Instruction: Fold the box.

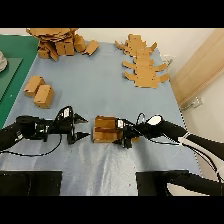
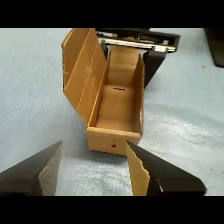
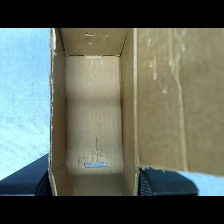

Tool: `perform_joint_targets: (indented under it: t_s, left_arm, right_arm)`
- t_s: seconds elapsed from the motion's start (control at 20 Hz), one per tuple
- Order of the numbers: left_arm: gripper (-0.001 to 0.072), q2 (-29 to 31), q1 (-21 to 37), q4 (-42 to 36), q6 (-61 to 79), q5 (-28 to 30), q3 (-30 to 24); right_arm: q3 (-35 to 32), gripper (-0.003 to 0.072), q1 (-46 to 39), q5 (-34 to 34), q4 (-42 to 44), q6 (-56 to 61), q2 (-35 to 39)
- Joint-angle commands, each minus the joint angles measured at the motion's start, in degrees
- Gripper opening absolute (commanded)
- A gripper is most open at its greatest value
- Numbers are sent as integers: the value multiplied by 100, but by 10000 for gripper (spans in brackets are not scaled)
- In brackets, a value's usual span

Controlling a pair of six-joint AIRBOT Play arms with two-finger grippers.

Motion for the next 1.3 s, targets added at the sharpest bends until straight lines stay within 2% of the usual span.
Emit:
perform_joint_targets:
  t_s: [0.0, 0.15, 0.3, 0.45, 0.55, 0.6, 0.65, 0.7, 0.75, 0.95, 1.25]
  left_arm:
    - [599, -13, -417, -321, -323, 1141, -7]
    - [599, -13, -417, -415, -1019, 669, -4]
    - [599, -7, -417, -575, -1086, -42, 7]
    - [599, 85, -420, -363, -1054, -382, 103]
    - [600, 170, -417, -131, -828, -326, 125]
    - [601, 173, -417, -151, -796, -90, 127]
    - [621, 164, -417, -140, -785, 146, 125]
    - [697, 157, -417, -133, -868, 402, 125]
    - [697, 160, -415, -92, -1121, 459, 125]
    - [698, 157, -417, 424, -1453, 369, 125]
    - [698, -46, -433, 411, -1298, 254, 127]
  right_arm:
    - [4, 461, -4, -46, -7, 0, -2]
    - [4, 461, -4, -57, -4, 0, -4]
    - [4, 461, -4, -103, -7, 0, -4]
    - [4, 461, -4, -107, -9, 0, -4]
    - [4, 461, -4, -105, -9, 0, -4]
    - [4, 461, -4, -107, -9, 0, -4]
    - [4, 460, -4, -107, -9, 0, -4]
    - [4, 460, -4, -109, -9, 0, -4]
    - [7, 461, -4, -111, -9, 0, -4]
    - [4, 460, -4, -109, -9, 0, -4]
    - [4, 460, -4, -162, -17, 0, -4]
